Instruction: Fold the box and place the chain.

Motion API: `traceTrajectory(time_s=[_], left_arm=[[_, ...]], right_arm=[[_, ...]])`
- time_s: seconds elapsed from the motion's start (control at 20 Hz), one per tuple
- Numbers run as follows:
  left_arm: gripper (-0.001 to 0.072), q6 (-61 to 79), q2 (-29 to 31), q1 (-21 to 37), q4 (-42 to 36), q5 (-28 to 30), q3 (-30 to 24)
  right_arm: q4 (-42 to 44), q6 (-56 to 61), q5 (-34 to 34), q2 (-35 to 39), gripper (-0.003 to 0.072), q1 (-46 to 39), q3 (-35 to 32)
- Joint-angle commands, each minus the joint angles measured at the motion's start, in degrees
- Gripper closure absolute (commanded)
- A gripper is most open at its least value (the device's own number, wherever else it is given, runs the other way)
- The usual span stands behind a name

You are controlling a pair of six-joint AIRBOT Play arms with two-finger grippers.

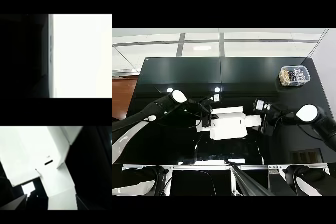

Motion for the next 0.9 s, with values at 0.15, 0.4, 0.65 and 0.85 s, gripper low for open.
traceTrajectory(time_s=[0.15, 0.4, 0.65, 0.85], left_arm=[[0.0683, 3.2, -1.6, -1.1, 0.1, 1.9, -0.4], [0.0683, 3.1, -1.6, -1.2, 0.0, 1.8, -0.4], [0.0682, 3.1, -1.6, -1.2, 0.0, 1.4, -0.4], [0.0683, 3.1, -1.6, -1.2, 0.0, 1.6, -0.4]], right_arm=[[-0.2, -8.0, -6.8, -1.8, -0.0019, 6.8, -5.7], [1.4, -9.4, -12.0, -5.0, -0.0019, 13.0, -6.2], [12.2, -16.1, -14.1, -6.1, -0.0019, 12.9, -5.5], [12.0, -18.8, -14.6, -6.0, -0.0019, 9.8, -2.6]])
